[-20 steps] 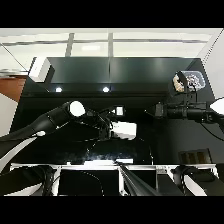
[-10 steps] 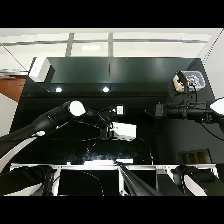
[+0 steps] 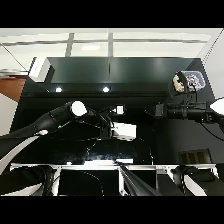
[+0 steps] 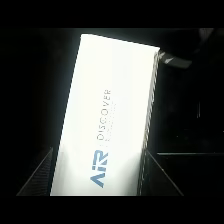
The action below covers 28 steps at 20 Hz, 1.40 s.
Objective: Fold the box and place the chain.
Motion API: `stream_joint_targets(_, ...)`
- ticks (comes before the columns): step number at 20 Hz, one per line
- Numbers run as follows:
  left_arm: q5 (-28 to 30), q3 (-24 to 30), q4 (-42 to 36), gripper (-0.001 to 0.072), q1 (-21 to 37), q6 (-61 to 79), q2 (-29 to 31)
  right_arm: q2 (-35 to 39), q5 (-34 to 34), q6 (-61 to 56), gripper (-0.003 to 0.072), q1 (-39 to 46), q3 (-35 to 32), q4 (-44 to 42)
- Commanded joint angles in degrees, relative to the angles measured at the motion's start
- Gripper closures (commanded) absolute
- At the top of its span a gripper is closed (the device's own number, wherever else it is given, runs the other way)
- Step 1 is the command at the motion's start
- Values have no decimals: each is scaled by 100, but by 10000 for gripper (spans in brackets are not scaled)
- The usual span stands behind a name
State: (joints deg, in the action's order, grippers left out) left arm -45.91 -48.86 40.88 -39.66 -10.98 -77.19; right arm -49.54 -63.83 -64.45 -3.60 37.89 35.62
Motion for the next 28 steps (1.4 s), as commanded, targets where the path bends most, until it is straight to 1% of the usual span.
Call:
stream_joint_targets(1, -37, -4, 2, -4, -39, 2, -24, 4, 0, -2, 647, 2, 4, 0)
stream_joint_targets(4, -13, -4, 31, -4, -131, 4, -107, 4, 0, -2, 647, 2, 4, 0)
stream_joint_targets(12, 496, -4, 48, -4, -361, 11, -568, 4, 7, -2, 647, 2, 4, 0)
stream_joint_targets(15, 566, -4, 66, 2, -433, 4, -651, 4, 7, -2, 647, 2, 4, 0)
stream_joint_targets(16, 452, -7, 83, 113, -382, 0, -636, 4, 7, -2, 647, 2, 4, 0)
stream_joint_targets(17, 267, -7, 136, 317, -275, -2, -603, 4, 7, -2, 647, 2, 4, 0)
stream_joint_targets(18, -11, -9, 201, 383, -101, -48, -544, 4, 7, -2, 647, 2, 4, 0)
stream_joint_targets(20, -485, -9, 442, 383, 389, -564, -372, 4, 24, -2, 647, 2, 4, 0)
stream_joint_targets(22, -879, -9, 894, 384, 1054, -1106, -144, 4, 87, -4, 647, 2, 4, -2)
stream_joint_targets(24, -1246, -9, 1333, 384, 1869, -1543, 83, 4, 120, -4, 647, 2, 4, -2)
stream_joint_targets(26, -1401, -9, 1808, 383, 2826, -2111, 293, 4, 118, -2, 647, 2, 4, 0)
stream_joint_targets(28, -1596, -9, 2063, 382, 3939, -2339, 380, 4, 125, -2, 647, 2, 4, 2)
